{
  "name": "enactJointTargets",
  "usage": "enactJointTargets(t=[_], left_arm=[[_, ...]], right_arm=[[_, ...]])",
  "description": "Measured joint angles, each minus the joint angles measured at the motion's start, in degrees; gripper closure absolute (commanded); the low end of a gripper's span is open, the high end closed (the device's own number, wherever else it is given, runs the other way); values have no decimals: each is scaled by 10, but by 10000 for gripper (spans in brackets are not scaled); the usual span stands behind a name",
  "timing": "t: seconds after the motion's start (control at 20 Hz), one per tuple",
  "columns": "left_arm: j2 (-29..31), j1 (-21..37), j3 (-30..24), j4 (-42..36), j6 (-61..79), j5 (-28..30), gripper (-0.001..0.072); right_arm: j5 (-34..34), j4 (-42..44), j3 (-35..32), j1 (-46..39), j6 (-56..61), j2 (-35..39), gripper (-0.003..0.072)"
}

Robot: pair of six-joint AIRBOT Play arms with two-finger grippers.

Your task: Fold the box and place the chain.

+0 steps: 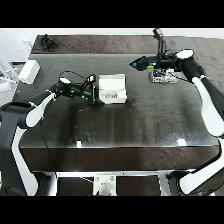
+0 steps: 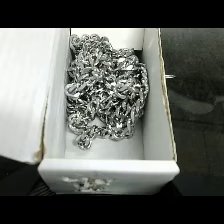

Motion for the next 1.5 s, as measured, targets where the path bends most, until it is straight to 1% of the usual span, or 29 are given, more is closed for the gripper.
enactJointTargets(t=[0.05,0.25,0.3,0.35,0.45,0.55,0.6,0.65,0.7,0.95,1.0,1.05,1.1,1.5], left_arm=[[0,0,0,0,0,0,354],[0,0,0,0,0,0,354],[0,0,0,0,0,0,354],[0,0,0,0,0,0,354],[0,0,0,0,0,0,354],[0,0,0,0,0,0,354],[0,0,0,0,0,0,354],[0,0,0,0,0,0,355],[0,0,0,0,0,0,354],[0,0,0,0,0,0,355],[0,0,0,0,0,0,354],[0,0,0,0,0,1,354],[0,0,0,0,0,1,354],[0,0,0,0,0,1,354]], right_arm=[[12,-1,8,4,4,-15,682],[48,-35,24,26,9,-48,681],[57,-42,27,30,9,-51,672],[67,-49,29,33,10,-54,611],[92,-59,34,38,10,-57,608],[118,-63,44,42,12,-58,532],[133,-67,50,44,12,-59,507],[144,-68,56,47,12,-59,428],[151,-70,61,49,10,-59,371],[171,-82,73,64,-28,-60,372],[175,-86,75,67,-37,-60,332],[177,-89,75,70,-44,-60,238],[179,-93,76,73,-50,-60,213],[181,-136,76,84,-73,-63,213]])
